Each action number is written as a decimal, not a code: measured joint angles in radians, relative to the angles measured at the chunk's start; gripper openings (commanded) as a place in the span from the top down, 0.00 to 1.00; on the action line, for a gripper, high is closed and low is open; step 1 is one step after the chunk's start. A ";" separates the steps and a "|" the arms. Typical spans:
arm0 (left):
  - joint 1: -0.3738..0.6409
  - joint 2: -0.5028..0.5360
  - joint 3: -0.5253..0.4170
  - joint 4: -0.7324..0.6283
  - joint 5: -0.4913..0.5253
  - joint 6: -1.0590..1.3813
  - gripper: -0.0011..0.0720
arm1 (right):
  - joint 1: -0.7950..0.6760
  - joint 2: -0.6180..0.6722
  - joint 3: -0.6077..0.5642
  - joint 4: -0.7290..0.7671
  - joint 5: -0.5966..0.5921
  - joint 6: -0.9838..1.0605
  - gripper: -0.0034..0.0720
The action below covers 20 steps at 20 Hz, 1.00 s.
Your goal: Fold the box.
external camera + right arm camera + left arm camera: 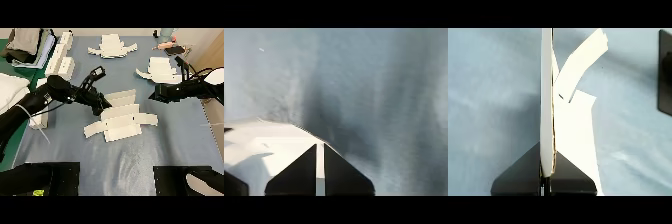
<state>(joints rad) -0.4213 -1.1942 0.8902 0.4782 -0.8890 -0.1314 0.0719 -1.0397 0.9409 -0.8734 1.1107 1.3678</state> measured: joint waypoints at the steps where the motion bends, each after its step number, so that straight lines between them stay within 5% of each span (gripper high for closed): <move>1: -0.033 0.019 -0.024 -0.016 0.047 0.050 0.97 | 0.006 0.003 0.011 0.016 0.008 -0.005 0.93; 8: -0.185 0.062 -0.223 -0.239 0.317 0.446 0.97 | 0.097 0.011 0.035 0.018 0.023 -0.014 0.93; 20: -0.154 0.035 -0.331 -0.410 0.397 0.628 0.97 | 0.171 0.011 0.037 -0.144 -0.003 0.077 0.93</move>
<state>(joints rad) -0.5758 -1.1595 0.5594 0.0681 -0.4919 0.4961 0.2432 -1.0286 0.9779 -1.0176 1.1080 1.4448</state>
